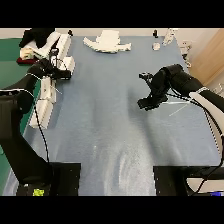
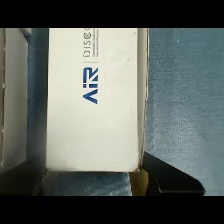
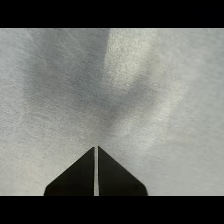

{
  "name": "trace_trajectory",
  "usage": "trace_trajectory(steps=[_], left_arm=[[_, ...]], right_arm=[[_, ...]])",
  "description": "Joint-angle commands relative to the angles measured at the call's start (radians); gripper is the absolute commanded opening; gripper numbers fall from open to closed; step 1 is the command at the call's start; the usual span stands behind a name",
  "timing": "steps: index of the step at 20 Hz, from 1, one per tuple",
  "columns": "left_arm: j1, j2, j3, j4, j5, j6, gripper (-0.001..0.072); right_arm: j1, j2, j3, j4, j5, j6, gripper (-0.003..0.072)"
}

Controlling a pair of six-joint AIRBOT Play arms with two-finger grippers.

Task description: Fold the box.

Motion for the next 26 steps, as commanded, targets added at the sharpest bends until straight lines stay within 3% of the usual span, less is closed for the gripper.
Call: trace_trajectory(steps=[1,9,10,13,16,21,22,23,24,26], left_arm=[[0.001,-0.006,0.001,0.0,-0.006,0.0,0.0498],[0.001,-0.006,0.001,0.0,-0.013,0.0,0.0513],[0.001,-0.006,0.005,0.0,-0.031,-0.001,0.0697],[0.004,0.0,0.031,0.002,-0.103,-0.003,0.0695],[0.019,0.023,0.092,0.032,-0.273,-0.003,0.0695],[0.032,0.054,0.258,0.07,-0.696,-0.006,0.0691],[0.031,0.059,0.286,0.063,-0.769,-0.032,0.049],[0.03,0.064,0.313,0.048,-0.845,-0.056,0.0052],[0.03,0.067,0.336,0.019,-0.89,-0.052,0.0011],[0.029,0.088,0.349,-0.055,-0.921,-0.052,0.0007]], right_arm=[[0.0,-0.001,0.001,0.0,0.0,0.0,0.003],[0.0,-0.001,0.001,0.0,0.0,0.0,0.0031],[0.0,-0.001,0.001,0.0,0.0,0.0,0.0031],[0.0,-0.001,0.001,0.0,0.0,0.0,0.003],[0.0,-0.001,0.001,0.0,0.0,0.0,0.0031],[0.0,-0.001,0.001,0.0,0.0,0.0,0.0031],[0.0,-0.001,0.001,0.0,0.0,0.0,0.0031],[0.0,-0.001,0.001,0.0,0.0,0.0,0.0031],[0.0,-0.001,0.001,0.0,0.0,0.0,0.0031],[0.0,-0.001,0.001,0.0,0.0,0.0,0.0031]])
